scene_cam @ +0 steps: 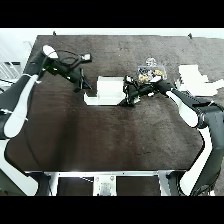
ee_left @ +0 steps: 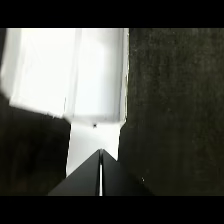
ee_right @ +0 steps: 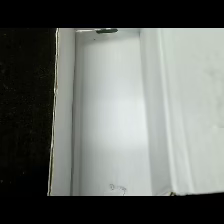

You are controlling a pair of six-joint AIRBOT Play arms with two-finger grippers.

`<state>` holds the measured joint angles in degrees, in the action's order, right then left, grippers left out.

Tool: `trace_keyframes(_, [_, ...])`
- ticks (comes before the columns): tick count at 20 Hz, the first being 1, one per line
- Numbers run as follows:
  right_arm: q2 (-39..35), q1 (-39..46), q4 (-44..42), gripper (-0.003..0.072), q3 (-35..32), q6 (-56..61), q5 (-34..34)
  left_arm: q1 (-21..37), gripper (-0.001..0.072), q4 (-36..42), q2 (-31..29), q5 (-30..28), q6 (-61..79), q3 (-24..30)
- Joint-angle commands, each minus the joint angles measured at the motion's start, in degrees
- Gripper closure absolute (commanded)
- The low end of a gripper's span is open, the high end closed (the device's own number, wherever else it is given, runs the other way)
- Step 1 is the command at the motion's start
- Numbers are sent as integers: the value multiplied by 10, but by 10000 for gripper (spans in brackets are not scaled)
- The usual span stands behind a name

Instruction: Fold the box and place the chain.

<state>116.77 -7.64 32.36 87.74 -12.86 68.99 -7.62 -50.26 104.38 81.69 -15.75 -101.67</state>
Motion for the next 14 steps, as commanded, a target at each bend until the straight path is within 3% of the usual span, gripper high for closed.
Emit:
trace_keyframes(1, [0, 0, 0, 155, 0, 0, 0, 43, 695, 3, -20, 3, -163, 3])
trace_keyframes(5, [0, 0, 0, 155, 0, 0, 0, 86, 696, 58, -48, -30, -248, 63])
trace_keyframes(9, [0, 0, 0, 155, 0, 0, 0, 101, 696, 49, -89, -94, -290, 163])
trace_keyframes(14, [0, 0, 0, 155, 0, 0, 0, 102, 694, 73, -92, -144, -321, 254])
